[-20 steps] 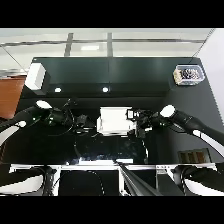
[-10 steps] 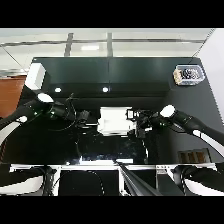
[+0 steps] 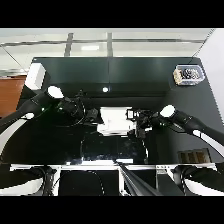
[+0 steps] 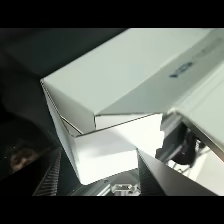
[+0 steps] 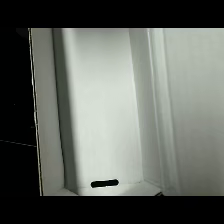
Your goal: Fold the box and place the chain.
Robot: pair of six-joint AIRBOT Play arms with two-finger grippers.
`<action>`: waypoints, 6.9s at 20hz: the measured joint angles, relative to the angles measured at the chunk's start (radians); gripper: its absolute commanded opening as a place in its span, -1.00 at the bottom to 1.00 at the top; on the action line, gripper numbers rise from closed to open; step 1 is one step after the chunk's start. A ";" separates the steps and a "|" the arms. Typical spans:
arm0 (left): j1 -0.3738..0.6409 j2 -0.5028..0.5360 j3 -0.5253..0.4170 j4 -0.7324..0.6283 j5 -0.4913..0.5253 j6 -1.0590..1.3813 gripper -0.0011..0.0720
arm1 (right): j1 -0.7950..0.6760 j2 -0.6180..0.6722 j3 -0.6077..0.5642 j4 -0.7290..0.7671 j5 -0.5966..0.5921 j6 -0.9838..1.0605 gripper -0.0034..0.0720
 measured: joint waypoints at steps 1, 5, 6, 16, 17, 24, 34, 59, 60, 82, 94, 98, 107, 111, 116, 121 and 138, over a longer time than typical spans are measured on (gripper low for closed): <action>-0.013 0.000 0.011 0.016 0.006 -0.023 0.40 | 0.000 0.000 0.000 0.000 0.000 0.000 0.29; -0.064 0.000 0.053 0.067 0.015 -0.098 0.29 | 0.000 0.000 0.000 0.000 0.000 0.000 0.29; -0.075 0.000 0.061 0.080 0.018 -0.119 0.29 | 0.000 0.000 0.000 0.000 0.000 0.000 0.29; -0.226 0.000 0.088 0.257 0.139 -0.436 0.29 | 0.000 0.000 0.000 -0.001 0.000 -0.001 0.29; -0.245 0.000 0.088 0.284 0.154 -0.475 0.29 | 0.000 0.000 0.000 -0.002 0.000 -0.001 0.29; -0.349 0.000 0.089 0.530 0.195 -0.750 0.29 | 0.000 0.000 0.000 0.001 -0.001 0.000 0.29; -0.429 -0.025 0.142 0.782 0.136 -0.956 0.27 | 0.000 0.000 0.000 0.001 -0.001 0.001 0.29; -0.506 -0.100 0.213 0.838 0.115 -1.089 0.01 | 0.000 0.000 0.000 0.000 0.000 0.000 0.29; -0.506 -0.100 0.213 0.835 0.114 -1.088 -0.01 | 0.000 0.000 0.000 0.000 0.000 0.000 0.29; -0.506 -0.100 0.219 0.843 0.095 -1.062 -0.90 | -0.008 0.100 -0.001 -0.087 0.026 0.044 0.96; -0.506 -0.100 0.219 0.837 0.095 -1.052 -0.89 | -0.008 0.172 -0.001 -0.155 0.068 0.050 -0.57; -0.506 -0.100 0.219 0.837 0.095 -1.051 -0.89 | -0.004 0.165 -0.001 -0.079 0.072 0.050 -0.57; -0.506 -0.100 0.219 0.836 0.102 -1.052 -0.89 | 0.038 0.080 -0.001 0.129 0.019 0.054 -0.57; -0.506 -0.100 0.219 0.836 0.101 -1.052 -0.89 | 0.040 0.072 -0.001 0.146 0.020 0.057 0.03; -0.506 -0.100 0.219 0.836 0.101 -1.053 -0.89 | 0.041 0.070 -0.001 0.143 0.018 0.074 0.20; -0.506 -0.100 0.219 0.835 0.100 -1.052 -0.89 | 0.039 0.080 -0.001 0.102 0.011 0.163 -0.87; -0.506 -0.100 0.219 0.829 0.100 -1.052 -0.89 | -0.552 0.125 -0.058 -0.179 0.330 1.275 -0.87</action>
